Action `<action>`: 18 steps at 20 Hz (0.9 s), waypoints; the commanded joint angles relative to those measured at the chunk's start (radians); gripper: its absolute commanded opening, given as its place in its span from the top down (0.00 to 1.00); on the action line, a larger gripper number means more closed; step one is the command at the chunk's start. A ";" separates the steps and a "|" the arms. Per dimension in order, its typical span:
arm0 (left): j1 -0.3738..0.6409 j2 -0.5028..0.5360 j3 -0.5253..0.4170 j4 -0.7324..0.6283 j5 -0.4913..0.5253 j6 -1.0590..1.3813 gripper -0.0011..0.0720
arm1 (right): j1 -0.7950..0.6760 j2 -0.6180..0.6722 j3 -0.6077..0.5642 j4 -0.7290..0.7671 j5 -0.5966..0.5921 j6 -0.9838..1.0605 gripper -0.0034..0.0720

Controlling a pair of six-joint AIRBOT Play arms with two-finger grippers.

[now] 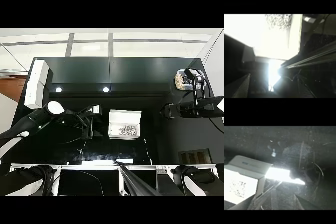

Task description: Fold the box and place the chain.

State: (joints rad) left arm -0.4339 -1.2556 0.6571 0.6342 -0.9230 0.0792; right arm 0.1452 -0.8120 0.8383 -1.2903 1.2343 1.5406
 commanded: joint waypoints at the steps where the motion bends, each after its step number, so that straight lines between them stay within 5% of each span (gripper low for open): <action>1: -0.009 -0.057 -0.001 -0.060 0.003 0.112 0.01 | 0.000 0.001 0.000 -0.002 -0.001 0.017 0.20; 6: -0.010 -0.069 -0.001 -0.178 0.008 0.188 0.01 | 0.000 0.001 0.000 0.000 0.000 0.026 0.20; 18: -0.061 -0.096 0.000 -0.183 0.081 0.193 0.01 | 0.000 0.001 0.000 -0.001 -0.002 0.026 0.20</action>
State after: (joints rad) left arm -0.4896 -1.3506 0.6571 0.4549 -0.8536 0.2718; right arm 0.1448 -0.8120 0.8379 -1.2915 1.2335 1.5661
